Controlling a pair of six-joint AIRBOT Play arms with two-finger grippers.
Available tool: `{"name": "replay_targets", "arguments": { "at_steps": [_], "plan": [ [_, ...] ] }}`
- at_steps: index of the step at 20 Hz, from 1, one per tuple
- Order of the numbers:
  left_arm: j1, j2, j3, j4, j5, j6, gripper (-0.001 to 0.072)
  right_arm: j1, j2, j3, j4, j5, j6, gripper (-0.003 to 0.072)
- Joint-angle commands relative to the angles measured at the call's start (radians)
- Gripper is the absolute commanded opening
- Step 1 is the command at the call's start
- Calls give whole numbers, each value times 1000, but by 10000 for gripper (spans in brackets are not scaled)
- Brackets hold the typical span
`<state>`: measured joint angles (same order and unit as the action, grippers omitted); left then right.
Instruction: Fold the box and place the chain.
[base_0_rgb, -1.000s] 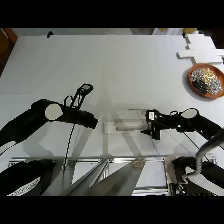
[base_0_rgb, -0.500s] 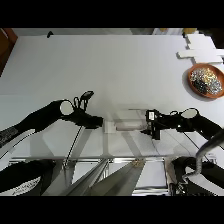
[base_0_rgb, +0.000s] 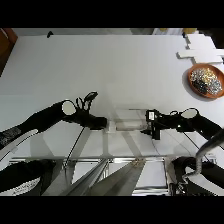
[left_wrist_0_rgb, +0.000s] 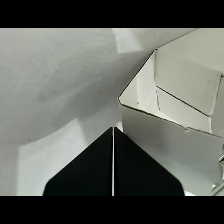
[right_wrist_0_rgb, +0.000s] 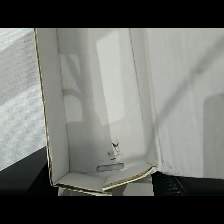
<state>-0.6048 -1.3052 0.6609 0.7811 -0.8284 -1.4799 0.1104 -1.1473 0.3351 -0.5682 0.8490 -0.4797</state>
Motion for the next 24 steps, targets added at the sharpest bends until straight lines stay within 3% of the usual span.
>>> {"name": "replay_targets", "arguments": {
  "at_steps": [1,7,8,13,14,24],
  "plan": [
    [-6,3,15,-10,3,6,12,0,0,0,0,0,0,319],
    [-48,14,67,-22,14,6,45,0,0,0,0,0,0,319],
    [-58,14,69,-26,18,6,86,0,0,0,1,0,0,319],
    [-90,12,89,-25,66,5,116,0,0,0,0,0,0,319],
    [-95,11,90,-25,71,6,150,0,0,0,0,0,0,319],
    [-105,13,91,-30,71,-5,156,0,0,0,0,0,0,319]
  ]
}}
